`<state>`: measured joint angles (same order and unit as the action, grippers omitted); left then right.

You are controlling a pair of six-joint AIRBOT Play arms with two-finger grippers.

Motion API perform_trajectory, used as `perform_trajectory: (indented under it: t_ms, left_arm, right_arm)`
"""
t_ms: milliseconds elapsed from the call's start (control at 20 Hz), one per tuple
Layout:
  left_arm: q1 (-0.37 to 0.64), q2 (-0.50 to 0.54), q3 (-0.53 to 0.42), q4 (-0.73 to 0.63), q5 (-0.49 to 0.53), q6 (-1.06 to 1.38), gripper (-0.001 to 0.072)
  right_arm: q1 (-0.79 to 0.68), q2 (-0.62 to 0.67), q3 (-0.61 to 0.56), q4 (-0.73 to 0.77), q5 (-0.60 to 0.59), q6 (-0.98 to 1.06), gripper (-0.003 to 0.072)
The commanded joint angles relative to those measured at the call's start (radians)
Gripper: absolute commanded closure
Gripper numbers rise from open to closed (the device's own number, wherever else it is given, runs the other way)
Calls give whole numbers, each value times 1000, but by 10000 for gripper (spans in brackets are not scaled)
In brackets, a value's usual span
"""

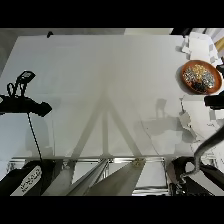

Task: Fold the box and place the chain.

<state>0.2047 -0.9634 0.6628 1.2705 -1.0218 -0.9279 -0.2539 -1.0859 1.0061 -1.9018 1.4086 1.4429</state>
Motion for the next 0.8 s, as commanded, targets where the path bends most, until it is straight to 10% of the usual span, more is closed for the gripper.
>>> perform_trajectory:
  t_ms: [0,100,300,750]
  left_arm:
    - [0,0,0,0,0,0,17]
    - [0,0,0,0,0,0,17]
    - [0,0,0,0,0,0,17]
    - [0,0,0,0,0,0,17]
  right_arm:
    - [-4,-31,23,-175,-45,13,409]
    - [-27,-40,23,-229,-72,31,402]
    - [-165,-134,23,-233,-65,33,141]
    - [-353,-316,23,-210,-75,-117,148]
